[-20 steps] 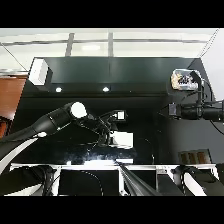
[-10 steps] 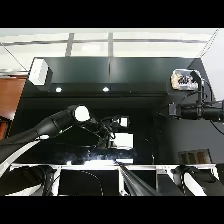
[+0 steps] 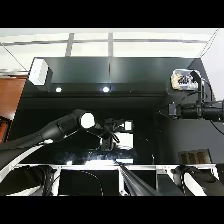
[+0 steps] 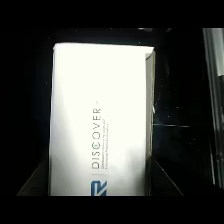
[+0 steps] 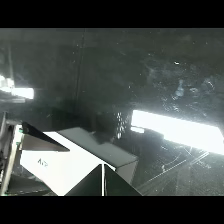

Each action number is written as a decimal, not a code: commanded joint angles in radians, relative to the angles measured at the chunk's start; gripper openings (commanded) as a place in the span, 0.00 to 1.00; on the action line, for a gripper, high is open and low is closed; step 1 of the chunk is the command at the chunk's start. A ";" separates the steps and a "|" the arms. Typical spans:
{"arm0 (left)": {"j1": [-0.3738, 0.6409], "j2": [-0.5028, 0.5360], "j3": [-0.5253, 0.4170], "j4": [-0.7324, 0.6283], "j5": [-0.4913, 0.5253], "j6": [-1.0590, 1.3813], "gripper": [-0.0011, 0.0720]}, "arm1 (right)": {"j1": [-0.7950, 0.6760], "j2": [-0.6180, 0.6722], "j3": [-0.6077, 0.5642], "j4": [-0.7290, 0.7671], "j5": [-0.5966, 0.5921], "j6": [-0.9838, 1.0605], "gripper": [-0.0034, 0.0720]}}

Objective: Fold the box and place the chain.

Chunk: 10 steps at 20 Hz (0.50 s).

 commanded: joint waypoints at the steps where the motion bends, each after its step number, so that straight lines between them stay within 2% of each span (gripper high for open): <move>1: -0.047 -0.033 0.000 0.044 0.080 -0.049 0.99 | -0.001 0.000 0.001 0.000 -0.001 0.000 0.06; 4: -0.077 -0.063 0.000 0.073 0.094 -0.054 0.98 | -0.001 0.000 0.001 0.000 -0.001 0.000 0.06; 5: -0.079 -0.060 0.000 0.106 0.087 -0.096 0.76 | -0.001 0.000 0.001 0.000 0.000 0.000 0.06; 6: -0.074 -0.050 0.000 0.145 0.077 -0.141 0.47 | -0.001 0.000 0.001 0.000 0.000 0.000 0.06; 8: -0.038 -0.006 0.000 0.224 0.055 -0.246 0.46 | -0.001 0.000 0.001 0.000 0.000 0.000 0.06; 10: 0.055 0.057 0.000 0.302 -0.013 -0.368 0.46 | -0.001 0.000 0.001 0.000 -0.001 0.000 0.06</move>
